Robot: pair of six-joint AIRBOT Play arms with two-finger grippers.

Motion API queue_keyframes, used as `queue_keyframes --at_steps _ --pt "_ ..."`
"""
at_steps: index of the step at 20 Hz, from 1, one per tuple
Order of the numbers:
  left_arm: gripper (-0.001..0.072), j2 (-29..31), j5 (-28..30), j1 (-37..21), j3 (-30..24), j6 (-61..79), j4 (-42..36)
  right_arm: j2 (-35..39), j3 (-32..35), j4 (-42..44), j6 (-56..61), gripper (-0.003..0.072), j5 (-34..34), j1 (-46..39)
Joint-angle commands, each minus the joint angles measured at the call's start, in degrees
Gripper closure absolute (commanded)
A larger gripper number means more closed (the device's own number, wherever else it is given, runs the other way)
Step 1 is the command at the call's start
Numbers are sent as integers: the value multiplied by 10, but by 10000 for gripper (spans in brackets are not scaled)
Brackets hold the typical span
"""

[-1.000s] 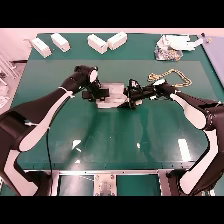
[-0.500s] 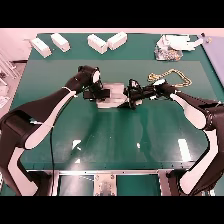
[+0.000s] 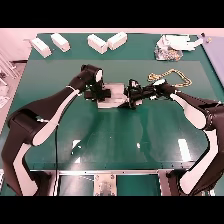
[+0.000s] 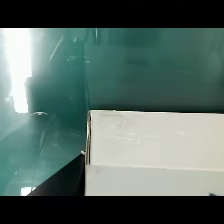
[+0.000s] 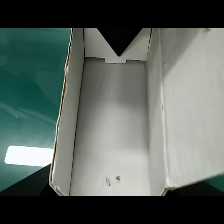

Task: Fold the box and place the chain.

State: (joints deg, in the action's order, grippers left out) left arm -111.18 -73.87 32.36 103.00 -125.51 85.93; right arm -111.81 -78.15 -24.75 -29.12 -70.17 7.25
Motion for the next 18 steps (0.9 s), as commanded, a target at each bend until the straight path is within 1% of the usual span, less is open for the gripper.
queue_keyframes --at_steps 1,2,5,6,10,11,12,13,18 --pt "574 -7 -18 2 9 -1 9 0 0 1 0 110 0 0" --pt "659 -7 -21 2 9 0 12 0 0 1 0 111 0 0" --pt "661 -7 -22 2 9 2 13 0 0 1 0 111 0 0" --pt "687 -7 -22 2 9 10 13 0 0 1 0 111 0 0" --pt "688 -7 -20 2 9 12 12 0 0 1 0 111 0 0" --pt "605 -7 -16 2 9 14 12 0 0 1 0 111 0 0" --pt "275 -7 -16 2 11 14 7 0 0 1 0 111 0 0" --pt "236 -6 -17 2 12 15 7 0 0 1 0 111 0 0" --pt "233 0 -18 2 23 16 6 0 0 1 0 110 0 0"
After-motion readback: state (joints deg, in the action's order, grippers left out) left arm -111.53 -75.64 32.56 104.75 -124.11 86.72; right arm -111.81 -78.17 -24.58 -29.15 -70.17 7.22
